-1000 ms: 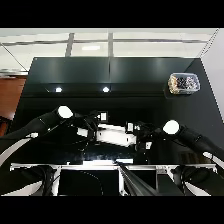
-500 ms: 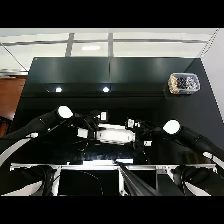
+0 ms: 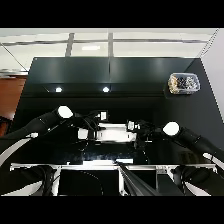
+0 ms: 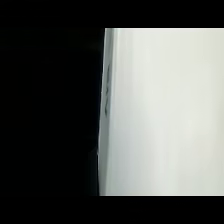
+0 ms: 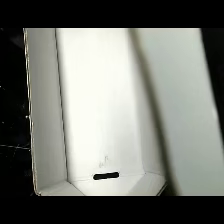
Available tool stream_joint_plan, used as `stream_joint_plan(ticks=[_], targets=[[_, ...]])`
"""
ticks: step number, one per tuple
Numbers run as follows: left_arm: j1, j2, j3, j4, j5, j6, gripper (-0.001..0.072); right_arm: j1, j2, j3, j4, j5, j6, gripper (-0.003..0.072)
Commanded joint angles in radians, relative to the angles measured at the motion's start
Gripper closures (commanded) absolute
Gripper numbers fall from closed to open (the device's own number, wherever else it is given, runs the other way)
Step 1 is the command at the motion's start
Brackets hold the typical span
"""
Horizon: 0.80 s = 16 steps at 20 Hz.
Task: Fold the box and place the chain.
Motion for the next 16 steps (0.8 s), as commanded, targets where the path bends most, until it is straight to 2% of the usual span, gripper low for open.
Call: stream_joint_plan(ticks=[1,3,7,16], targets=[[0.000,0.000,0.001,0.001,-0.002,-0.002,0.0683,0.000,-0.001,-0.003,0.003,-0.015,-0.055,0.0018],[0.000,0.000,0.001,0.001,-0.002,-0.002,0.0683,0.000,-0.005,-0.003,0.008,-0.016,-0.069,0.0018],[0.000,0.000,0.001,0.001,-0.003,-0.002,0.0683,0.000,-0.030,-0.003,0.123,-0.015,-0.185,0.0017],[0.000,0.000,0.001,0.001,-0.005,-0.002,0.0683,0.000,-0.042,-0.002,0.107,-0.019,-0.169,0.0018]])
